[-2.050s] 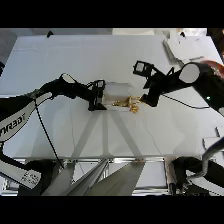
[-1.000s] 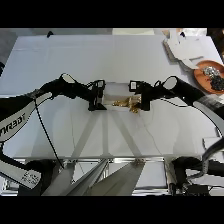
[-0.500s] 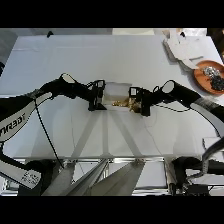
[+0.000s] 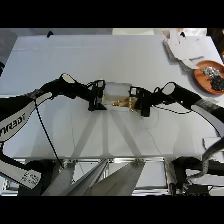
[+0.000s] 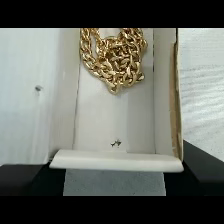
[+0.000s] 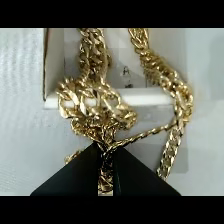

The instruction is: Fold the box and place the chain.

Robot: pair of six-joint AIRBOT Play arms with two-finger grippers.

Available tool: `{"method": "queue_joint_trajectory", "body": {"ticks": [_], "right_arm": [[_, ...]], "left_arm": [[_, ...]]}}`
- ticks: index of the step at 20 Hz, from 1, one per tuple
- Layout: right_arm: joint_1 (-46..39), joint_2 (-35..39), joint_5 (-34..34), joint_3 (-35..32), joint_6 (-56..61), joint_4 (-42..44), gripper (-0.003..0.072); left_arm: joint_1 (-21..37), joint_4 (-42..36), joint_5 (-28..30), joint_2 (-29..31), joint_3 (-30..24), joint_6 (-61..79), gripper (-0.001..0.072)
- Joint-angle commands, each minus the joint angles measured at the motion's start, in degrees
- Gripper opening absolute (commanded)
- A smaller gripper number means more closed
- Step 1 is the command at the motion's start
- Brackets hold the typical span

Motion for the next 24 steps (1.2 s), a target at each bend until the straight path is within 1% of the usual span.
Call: {"method": "queue_joint_trajectory", "body": {"ticks": [1, 5, 9, 12, 15, 21, 24], "right_arm": [[-0.1, 4.3, -4.8, 0.0, 7.4, -0.5, 0.0011], [0.0, 12.2, -5.8, 0.0, 10.4, -0.7, 0.0010], [0.0, 19.4, -5.7, 0.0, 18.8, -0.5, 0.0010], [0.0, 23.3, -5.8, 0.3, 21.8, 0.1, 0.0010], [3.0, 24.2, -6.3, 1.8, 22.7, 0.3, 0.0011], [13.1, 24.1, -14.9, 4.7, 23.2, 0.3, 0.0011], [15.6, 24.1, -15.8, 6.8, 23.2, 0.3, 0.0010]], "left_arm": [[0.0, 0.0, 0.0, 0.0, 0.0, 0.0, 0.0412], [0.0, 0.0, 0.0, 0.0, 0.0, 0.0, 0.0412], [0.0, 0.0, 0.0, 0.0, 0.0, 0.0, 0.0412], [0.0, 0.0, 0.0, 0.0, 0.0, 0.0, 0.0412], [0.0, 0.0, 0.0, 0.0, 0.0, 0.0, 0.0412], [0.0, 0.0, 0.0, 0.0, 0.0, 0.0, 0.0412], [0.0, 0.0, 0.0, 0.0, 0.0, 0.0, 0.0412]]}}
